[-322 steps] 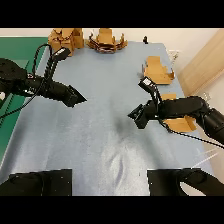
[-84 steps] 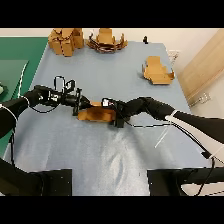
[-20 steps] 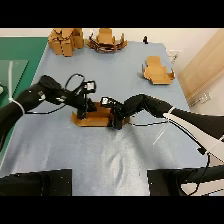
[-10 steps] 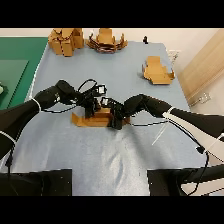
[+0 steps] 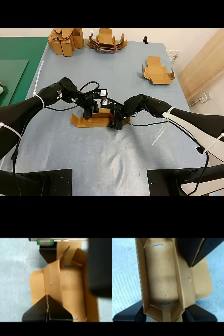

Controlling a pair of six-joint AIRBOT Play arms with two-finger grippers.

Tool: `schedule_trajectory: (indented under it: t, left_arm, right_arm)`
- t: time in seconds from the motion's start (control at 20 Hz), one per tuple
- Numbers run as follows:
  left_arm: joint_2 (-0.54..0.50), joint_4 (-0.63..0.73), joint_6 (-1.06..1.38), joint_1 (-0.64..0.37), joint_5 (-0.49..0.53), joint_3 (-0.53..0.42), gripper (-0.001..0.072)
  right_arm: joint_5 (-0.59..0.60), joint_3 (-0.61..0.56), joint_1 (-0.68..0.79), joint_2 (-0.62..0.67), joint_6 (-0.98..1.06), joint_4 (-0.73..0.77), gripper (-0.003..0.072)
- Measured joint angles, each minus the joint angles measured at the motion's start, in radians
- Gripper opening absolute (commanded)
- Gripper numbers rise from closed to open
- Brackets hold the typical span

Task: Fold the box.

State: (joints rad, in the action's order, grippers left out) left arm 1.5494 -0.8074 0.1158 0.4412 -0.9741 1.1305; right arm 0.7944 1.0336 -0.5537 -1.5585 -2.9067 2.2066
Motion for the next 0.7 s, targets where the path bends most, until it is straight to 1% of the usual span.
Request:
schedule_trajectory:
  t: [0.15,0.25,0.35,0.5,0.55,0.6,0.65,0.7]
  left_arm:
    - [-0.039,0.000,-0.023,-0.040,-0.013,0.043,0.0002]
    - [-0.100,-0.001,-0.066,-0.100,-0.014,0.053,0.0002]
    - [-0.180,-0.001,-0.083,-0.176,-0.039,0.031,0.0003]
    - [-0.289,-0.004,-0.036,-0.253,-0.108,-0.051,0.0012]
    - [-0.315,-0.007,-0.022,-0.264,-0.135,-0.084,0.0056]
    - [-0.331,-0.011,-0.012,-0.267,-0.157,-0.113,0.0355]
    - [-0.345,-0.019,-0.005,-0.267,-0.179,-0.144,0.0545]
    - [-0.354,-0.021,-0.001,-0.257,-0.183,-0.170,0.0592]
  right_arm:
    - [0.002,0.000,0.000,-0.003,0.000,-0.003,0.0267]
    - [0.002,0.000,0.000,-0.004,0.000,-0.003,0.0268]
    - [0.002,0.000,0.000,-0.005,0.000,-0.003,0.0268]
    - [0.002,0.000,0.000,-0.006,0.000,-0.003,0.0267]
    - [0.002,0.000,0.000,-0.006,0.000,-0.003,0.0268]
    - [0.002,0.000,0.000,-0.006,0.000,-0.003,0.0267]
    - [0.002,0.000,0.000,-0.006,0.000,-0.003,0.0268]
    - [0.002,0.000,0.000,-0.006,0.000,-0.003,0.0268]
